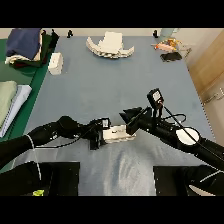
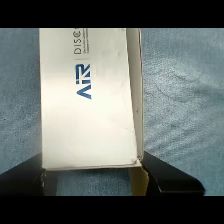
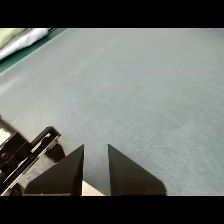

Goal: Fold the box.

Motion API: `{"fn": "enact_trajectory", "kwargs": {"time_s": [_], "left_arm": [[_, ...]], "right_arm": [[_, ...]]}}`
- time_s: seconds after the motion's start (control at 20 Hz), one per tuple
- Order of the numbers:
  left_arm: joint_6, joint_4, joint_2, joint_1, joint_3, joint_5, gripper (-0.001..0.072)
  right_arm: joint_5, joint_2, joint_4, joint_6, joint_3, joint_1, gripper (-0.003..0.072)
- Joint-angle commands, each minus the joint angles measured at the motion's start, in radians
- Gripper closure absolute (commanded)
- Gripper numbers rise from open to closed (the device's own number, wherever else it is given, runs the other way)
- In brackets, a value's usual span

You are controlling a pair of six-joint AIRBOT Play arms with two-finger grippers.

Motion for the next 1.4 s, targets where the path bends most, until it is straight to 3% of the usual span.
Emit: {"fn": "enact_trajectory", "kwargs": {"time_s": [0.0,0.45,0.6,0.85,1.1,1.35], "left_arm": [[-0.001,0.0,0.009,0.0,0.002,-0.02,0.0204],[-0.045,0.001,0.106,0.009,0.002,-0.042,0.0204],[-0.17,0.013,0.106,0.07,0.002,-0.022,0.0204],[-0.224,0.031,0.109,0.338,0.002,-0.002,0.0204],[-0.23,0.032,0.109,0.672,0.022,0.127,0.0204],[-0.287,0.057,0.065,0.898,0.108,0.22,0.0204]], "right_arm": [[-0.038,-0.02,0.001,0.033,0.004,-0.003,0.0439],[-0.117,-0.025,0.0,0.048,0.004,-0.003,0.0439],[-0.194,-0.025,0.001,0.048,0.004,-0.003,0.0443],[-0.276,-0.024,0.005,0.048,0.005,-0.003,0.0445],[-0.276,-0.024,0.004,0.047,0.004,-0.003,0.0445],[-0.3,-0.042,0.004,0.047,0.004,-0.006,0.0446]]}}
